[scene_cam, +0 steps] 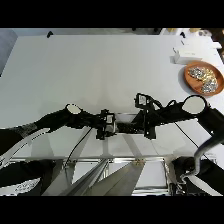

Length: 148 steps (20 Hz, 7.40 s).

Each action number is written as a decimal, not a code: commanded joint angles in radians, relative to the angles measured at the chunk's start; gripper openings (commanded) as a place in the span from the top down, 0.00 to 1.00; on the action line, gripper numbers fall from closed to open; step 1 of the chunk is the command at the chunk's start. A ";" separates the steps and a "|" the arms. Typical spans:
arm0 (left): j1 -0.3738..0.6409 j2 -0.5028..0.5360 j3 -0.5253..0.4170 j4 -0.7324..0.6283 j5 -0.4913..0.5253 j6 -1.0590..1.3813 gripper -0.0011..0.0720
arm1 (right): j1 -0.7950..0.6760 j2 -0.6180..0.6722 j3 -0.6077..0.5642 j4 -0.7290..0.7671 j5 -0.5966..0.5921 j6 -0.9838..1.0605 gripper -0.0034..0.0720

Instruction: Fold the box and place the chain.

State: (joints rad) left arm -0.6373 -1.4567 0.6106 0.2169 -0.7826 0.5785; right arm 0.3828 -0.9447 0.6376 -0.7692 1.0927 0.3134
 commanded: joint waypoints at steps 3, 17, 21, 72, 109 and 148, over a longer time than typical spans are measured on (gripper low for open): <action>0.000 0.001 0.000 0.000 0.000 0.000 0.70 | -0.019 0.101 0.000 -0.103 -0.012 0.113 0.76; 0.000 0.000 0.000 0.000 0.000 0.000 0.70 | -0.252 0.161 -0.280 -0.282 -0.217 -0.085 0.41; 0.000 0.000 0.000 0.000 0.000 0.000 0.70 | -0.252 0.158 -0.286 -0.132 -0.261 -0.233 0.43; 0.000 0.001 0.000 0.000 0.000 0.000 0.70 | 0.156 -0.126 0.024 0.069 -0.208 0.134 0.79; 0.000 0.001 0.000 0.000 0.000 0.000 0.70 | 0.304 -0.271 0.303 -0.321 0.077 0.183 0.58; 0.000 0.001 0.000 0.000 0.000 0.000 0.70 | 0.303 -0.121 0.230 -0.386 0.001 0.266 0.94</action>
State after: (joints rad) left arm -0.6380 -1.4567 0.6102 0.2207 -0.7879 0.5808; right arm 0.6853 -1.1004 0.8673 -1.1522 1.0870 0.5766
